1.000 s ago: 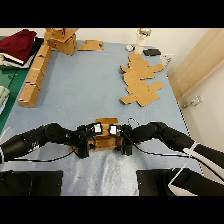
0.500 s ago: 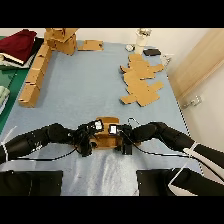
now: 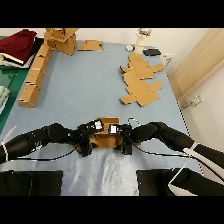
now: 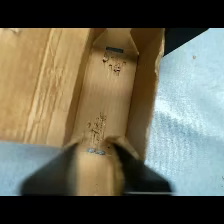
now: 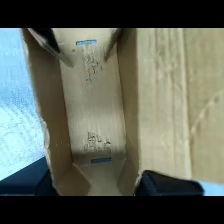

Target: Fold the box.

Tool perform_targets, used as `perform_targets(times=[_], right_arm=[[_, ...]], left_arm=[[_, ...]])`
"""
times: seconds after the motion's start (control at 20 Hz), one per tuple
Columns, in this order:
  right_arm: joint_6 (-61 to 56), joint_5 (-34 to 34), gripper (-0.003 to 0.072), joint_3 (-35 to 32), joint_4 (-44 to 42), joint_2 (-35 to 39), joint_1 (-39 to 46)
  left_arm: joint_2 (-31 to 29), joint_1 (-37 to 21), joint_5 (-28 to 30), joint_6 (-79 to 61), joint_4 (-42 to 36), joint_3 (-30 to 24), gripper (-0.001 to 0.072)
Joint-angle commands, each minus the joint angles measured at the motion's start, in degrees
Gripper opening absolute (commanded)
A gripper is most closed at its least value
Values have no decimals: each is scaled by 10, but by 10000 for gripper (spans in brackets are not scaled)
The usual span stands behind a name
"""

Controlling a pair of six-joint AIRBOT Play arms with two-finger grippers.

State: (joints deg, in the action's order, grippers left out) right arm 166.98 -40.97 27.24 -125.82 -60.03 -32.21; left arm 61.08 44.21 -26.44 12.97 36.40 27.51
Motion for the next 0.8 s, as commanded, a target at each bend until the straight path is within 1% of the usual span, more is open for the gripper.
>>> perform_targets(times=[0.0,0.1,0.2,0.3,0.4,0.45,0.55,0.6,0.65,0.75], right_arm=[[0,0,557,0,1,0,0],[0,0,558,0,1,0,0],[0,0,558,0,1,0,0],[0,0,558,0,1,0,0],[0,0,557,0,1,0,0],[0,0,558,0,1,0,0],[0,0,558,0,1,0,0],[0,0,558,0,1,0,0],[0,0,558,0,1,0,0],[0,0,558,0,1,0,0]], left_arm=[[-7,-8,-8,28,50,0,10],[-29,-12,-8,108,101,1,10],[-66,-21,-27,201,181,1,10],[-113,-36,-79,325,277,4,10],[-163,-55,-146,480,366,9,10],[-185,-68,-174,577,411,9,10],[-214,-115,-247,821,497,9,10],[-216,-143,-279,907,506,7,10],[-213,-172,-303,935,482,2,10],[-201,-209,-314,904,387,-15,9]])
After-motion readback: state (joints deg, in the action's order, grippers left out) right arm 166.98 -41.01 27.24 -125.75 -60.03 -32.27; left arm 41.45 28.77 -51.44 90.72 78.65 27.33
